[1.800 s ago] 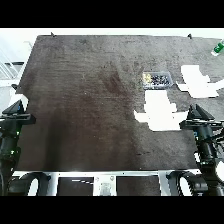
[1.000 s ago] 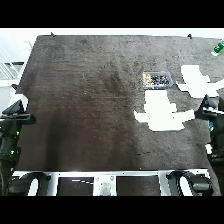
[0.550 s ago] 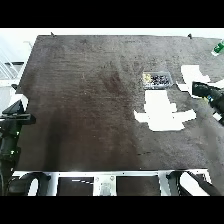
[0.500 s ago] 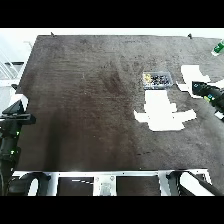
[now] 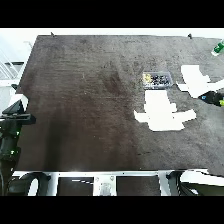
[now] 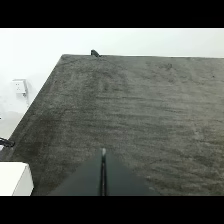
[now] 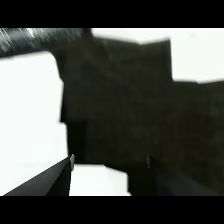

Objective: Fold the box and place the chain.

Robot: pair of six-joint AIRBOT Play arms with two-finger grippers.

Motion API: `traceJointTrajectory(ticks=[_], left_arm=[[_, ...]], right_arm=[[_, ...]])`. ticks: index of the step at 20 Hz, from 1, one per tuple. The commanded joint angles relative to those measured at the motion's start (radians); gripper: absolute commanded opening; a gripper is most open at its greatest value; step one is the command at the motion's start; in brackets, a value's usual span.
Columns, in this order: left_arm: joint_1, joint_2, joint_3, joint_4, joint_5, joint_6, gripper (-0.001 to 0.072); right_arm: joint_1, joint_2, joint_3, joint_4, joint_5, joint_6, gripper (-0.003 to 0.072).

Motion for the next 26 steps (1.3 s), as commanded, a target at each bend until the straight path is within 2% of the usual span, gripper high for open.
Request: traceJointTrajectory(ticks=[1,3,6,14,20,22,24,26], left_arm=[[0.000,0.001,0.001,0.000,0.000,0.000,0.0021],[0.000,0.001,0.001,0.000,0.001,0.000,0.0021],[0.000,0.001,0.001,0.000,0.000,0.000,0.0021],[0.000,0.001,0.001,0.000,0.000,0.000,0.0021],[0.000,0.001,0.001,0.000,0.000,0.000,0.0021],[0.000,0.001,0.001,0.000,0.000,0.000,0.0021],[0.000,0.001,0.001,0.000,0.000,0.000,0.0021],[0.000,0.001,0.001,0.000,0.000,0.000,0.0021]], right_arm=[[-0.008,-0.089,0.069,-0.178,0.129,0.043,0.0547],[-0.008,-0.125,0.069,-0.195,0.139,0.024,0.0546],[-0.008,-0.168,0.060,-0.115,0.199,-0.039,0.0547],[-0.006,-0.251,0.048,-0.082,0.245,-0.040,0.0547],[0.059,-0.335,0.043,-0.069,0.298,-0.058,0.0531],[0.065,-0.336,0.043,-0.059,0.301,-0.071,0.0451],[0.065,-0.336,0.043,-0.059,0.303,-0.071,0.0322],[0.065,-0.336,0.043,-0.054,0.366,-0.122,0.0086]])
